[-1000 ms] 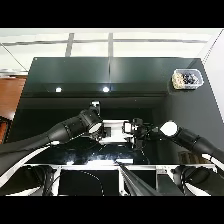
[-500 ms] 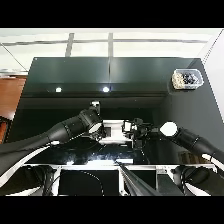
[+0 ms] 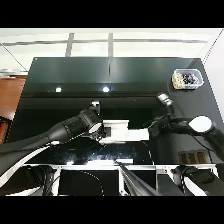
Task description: Fold the box and place the chain.
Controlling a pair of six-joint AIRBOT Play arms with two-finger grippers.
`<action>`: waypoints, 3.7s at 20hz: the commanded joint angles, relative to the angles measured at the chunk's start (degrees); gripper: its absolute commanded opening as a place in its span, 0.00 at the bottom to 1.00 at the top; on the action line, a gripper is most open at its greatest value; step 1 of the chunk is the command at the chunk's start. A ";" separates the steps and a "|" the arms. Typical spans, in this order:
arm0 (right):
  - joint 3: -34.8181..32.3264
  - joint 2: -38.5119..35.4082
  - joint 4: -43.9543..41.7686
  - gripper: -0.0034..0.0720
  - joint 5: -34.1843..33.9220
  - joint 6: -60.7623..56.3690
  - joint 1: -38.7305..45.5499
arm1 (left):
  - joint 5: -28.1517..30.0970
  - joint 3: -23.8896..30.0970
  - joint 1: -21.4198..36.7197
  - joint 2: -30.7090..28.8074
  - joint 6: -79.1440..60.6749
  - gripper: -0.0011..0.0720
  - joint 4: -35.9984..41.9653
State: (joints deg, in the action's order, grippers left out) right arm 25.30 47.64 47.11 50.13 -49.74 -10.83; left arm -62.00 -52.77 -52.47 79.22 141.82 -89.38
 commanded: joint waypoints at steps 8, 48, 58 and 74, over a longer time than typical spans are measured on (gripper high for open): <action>-3.58 13.29 -4.96 0.10 12.66 -25.62 10.43 | -0.07 0.00 0.02 0.02 0.00 0.06 0.07; 25.81 27.45 34.23 0.43 8.90 -76.81 -35.80 | 0.24 0.00 0.04 0.02 0.00 0.06 0.02; 27.65 30.40 38.80 0.36 11.32 -82.71 -38.71 | 0.24 0.00 0.04 0.02 0.00 0.06 0.02; 27.65 31.56 39.95 0.15 10.99 -84.43 -38.71 | 0.24 0.00 0.04 0.02 0.00 0.06 0.04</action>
State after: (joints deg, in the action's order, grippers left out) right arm 52.97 79.18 86.56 61.08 -133.88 -49.52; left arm -61.58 -52.77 -52.47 79.22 141.99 -89.30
